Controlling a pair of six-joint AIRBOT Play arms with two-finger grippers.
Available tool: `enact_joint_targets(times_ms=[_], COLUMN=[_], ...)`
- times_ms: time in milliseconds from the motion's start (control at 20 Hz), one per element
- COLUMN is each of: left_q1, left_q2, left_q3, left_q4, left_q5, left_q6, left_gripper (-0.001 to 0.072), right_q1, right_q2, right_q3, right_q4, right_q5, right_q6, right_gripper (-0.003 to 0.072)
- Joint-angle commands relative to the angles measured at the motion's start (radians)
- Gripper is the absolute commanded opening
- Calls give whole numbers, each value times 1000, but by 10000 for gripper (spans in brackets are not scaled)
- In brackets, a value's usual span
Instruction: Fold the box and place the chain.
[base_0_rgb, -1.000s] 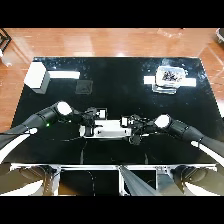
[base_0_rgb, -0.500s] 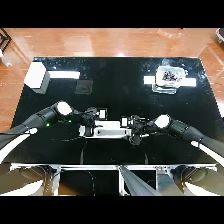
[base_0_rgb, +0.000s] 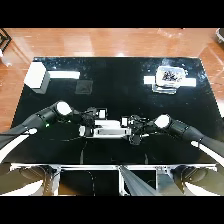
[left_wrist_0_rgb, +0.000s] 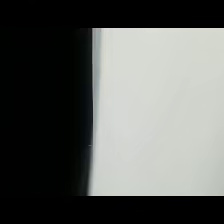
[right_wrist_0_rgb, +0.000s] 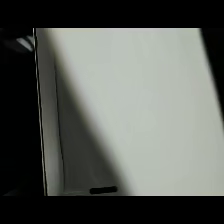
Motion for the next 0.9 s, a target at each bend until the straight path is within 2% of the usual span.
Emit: enact_joint_targets(times_ms=[0, 50, 100, 200, 250, 400, 550, 600, 650, 700, 750, 800, 850], left_q1=[7, 15, 23, 45, 59, 106, 150, 159, 163, 162, 161, 161, 156], left_q2=[26, 35, 45, 77, 103, 212, 344, 386, 417, 442, 454, 456, 456], left_q3=[2, 2, 3, 5, 6, 11, 12, 12, 12, 12, 12, 11, 6], left_q4=[4, 18, 42, 92, 111, 184, 195, 194, 189, 180, 163, 127, 78], left_q5=[4, 3, 2, 1, 1, -13, -130, -204, -299, -411, -521, -611, -648], left_q6=[-40, -78, -106, -154, -187, -328, -513, -609, -705, -770, -799, -808, -820], left_gripper=[297, 300, 341, 595, 639, 639, 619, 585, 455, 278, 33, 19, 18], right_q1=[0, 0, 0, 0, 0, 0, 0, 0, 0, 0, 0, 0, 0], right_q2=[0, 0, 0, 0, 0, 0, 0, 0, 0, 0, 0, 0, 0], right_q3=[0, 0, 0, 0, 0, 0, 0, 0, 0, 0, 0, 0, 0], right_q4=[0, 0, 0, 0, 0, 0, 0, 0, 0, 0, 0, 0, -1], right_q5=[1, 1, 1, 1, 1, 1, 1, 1, 1, 1, 1, 1, 1], right_q6=[1, 1, 1, 1, 1, 1, 1, 1, 1, 0, 1, 0, 0], right_gripper=[305, 305, 305, 305, 305, 305, 305, 305, 305, 305, 306, 305, 305])
